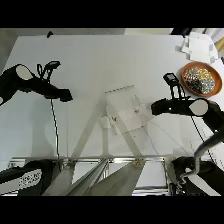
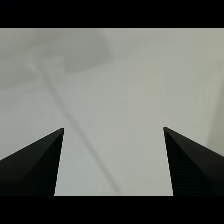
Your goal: Fold the box and place the chain.
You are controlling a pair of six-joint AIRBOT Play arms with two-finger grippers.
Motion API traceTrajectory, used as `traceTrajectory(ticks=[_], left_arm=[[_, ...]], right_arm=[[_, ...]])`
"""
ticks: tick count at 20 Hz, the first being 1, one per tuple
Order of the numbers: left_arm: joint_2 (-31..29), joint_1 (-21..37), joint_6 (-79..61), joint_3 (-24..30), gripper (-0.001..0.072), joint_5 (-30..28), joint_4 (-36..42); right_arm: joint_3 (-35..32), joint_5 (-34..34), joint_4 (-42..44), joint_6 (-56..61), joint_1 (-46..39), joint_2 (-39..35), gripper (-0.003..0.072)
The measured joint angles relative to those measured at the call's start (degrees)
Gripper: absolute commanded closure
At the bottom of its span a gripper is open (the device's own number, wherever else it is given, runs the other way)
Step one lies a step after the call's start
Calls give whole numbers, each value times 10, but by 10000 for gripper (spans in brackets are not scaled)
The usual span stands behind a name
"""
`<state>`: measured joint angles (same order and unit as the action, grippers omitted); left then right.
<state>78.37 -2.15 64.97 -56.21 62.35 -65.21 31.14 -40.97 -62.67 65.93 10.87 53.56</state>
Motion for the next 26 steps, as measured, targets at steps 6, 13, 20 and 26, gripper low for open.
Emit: traceTrajectory(ticks=[6, 13, 20, 26], left_arm=[[37, -7, -70, 0, 17, -14, 162], [90, -125, -237, 0, 17, -6, 285], [134, -211, -387, 0, 35, -70, 392], [153, -224, -424, 0, 700, -85, 417]], right_arm=[[-2, 9, -4, 14, 11, -1, 679], [-2, 11, -5, 17, 13, -1, 678], [-2, 11, -5, 17, 13, -1, 678], [-2, 10, -5, 17, 13, -1, 678]])
